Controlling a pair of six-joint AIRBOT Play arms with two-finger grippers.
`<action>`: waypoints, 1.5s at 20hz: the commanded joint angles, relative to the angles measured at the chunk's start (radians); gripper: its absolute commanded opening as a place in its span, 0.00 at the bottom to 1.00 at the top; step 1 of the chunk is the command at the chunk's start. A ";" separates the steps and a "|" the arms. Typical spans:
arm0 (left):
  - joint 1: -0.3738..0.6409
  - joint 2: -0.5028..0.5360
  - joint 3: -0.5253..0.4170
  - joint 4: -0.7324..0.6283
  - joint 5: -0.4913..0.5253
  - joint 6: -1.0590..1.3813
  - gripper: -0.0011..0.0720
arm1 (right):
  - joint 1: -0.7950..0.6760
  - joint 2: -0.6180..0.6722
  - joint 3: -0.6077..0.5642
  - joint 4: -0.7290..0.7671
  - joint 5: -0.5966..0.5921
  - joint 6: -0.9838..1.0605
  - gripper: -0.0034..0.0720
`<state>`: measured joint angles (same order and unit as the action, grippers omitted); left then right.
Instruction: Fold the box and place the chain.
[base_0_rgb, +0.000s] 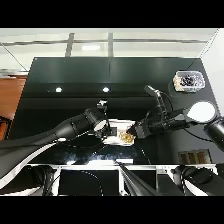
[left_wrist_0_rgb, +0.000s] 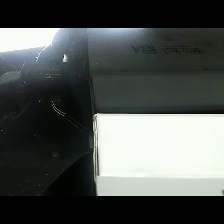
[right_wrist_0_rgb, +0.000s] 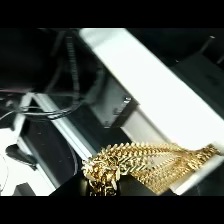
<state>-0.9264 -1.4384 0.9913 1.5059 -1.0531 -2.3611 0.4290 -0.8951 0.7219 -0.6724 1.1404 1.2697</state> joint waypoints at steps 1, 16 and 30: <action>0.000 0.000 0.000 0.000 0.001 0.000 0.05 | 0.005 -0.002 -0.019 -0.056 -0.027 0.043 0.05; 0.000 0.000 0.000 0.000 0.001 0.000 0.05 | -0.062 -0.042 0.021 -0.171 0.076 0.069 0.42; -0.001 0.013 0.019 -0.014 -0.036 -0.056 0.78 | -0.356 0.180 0.024 -0.320 0.146 0.057 0.42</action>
